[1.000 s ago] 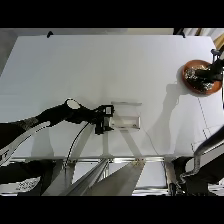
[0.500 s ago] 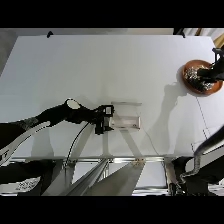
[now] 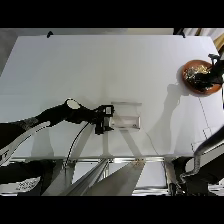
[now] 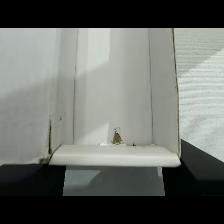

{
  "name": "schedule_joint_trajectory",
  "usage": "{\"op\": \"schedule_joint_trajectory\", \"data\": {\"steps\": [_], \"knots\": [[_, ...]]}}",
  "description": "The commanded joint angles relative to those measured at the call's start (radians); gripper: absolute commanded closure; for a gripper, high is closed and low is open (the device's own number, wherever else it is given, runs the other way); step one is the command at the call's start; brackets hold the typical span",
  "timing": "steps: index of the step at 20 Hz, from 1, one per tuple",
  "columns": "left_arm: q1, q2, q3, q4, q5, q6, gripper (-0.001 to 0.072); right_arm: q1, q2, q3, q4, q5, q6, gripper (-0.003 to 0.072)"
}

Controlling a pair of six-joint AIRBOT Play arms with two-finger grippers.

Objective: Fold the box and place the chain.

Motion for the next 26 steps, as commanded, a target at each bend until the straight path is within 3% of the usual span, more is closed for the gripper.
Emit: {"op": "schedule_joint_trajectory", "data": {"steps": [1, 8, 19, 26], "knots": [[0.000, 0.000, 0.000, 0.000, 0.000, 0.000, 0.0497, -0.019, 0.001, 0.000, 0.021, 0.035, 0.001, 0.0672], [0.000, 0.000, 0.000, 0.000, 0.000, 0.000, 0.0497, -0.014, 0.132, 0.000, 0.049, 0.069, -0.063, 0.0672], [0.000, 0.000, 0.000, 0.000, 0.000, 0.000, 0.0497, 0.130, 0.681, 0.000, 0.149, 0.188, -0.080, 0.0672], [0.000, 0.000, 0.000, 0.000, 0.000, 0.000, 0.0497, 0.312, 0.846, 0.000, 0.184, 0.299, -0.073, 0.0672]]}}
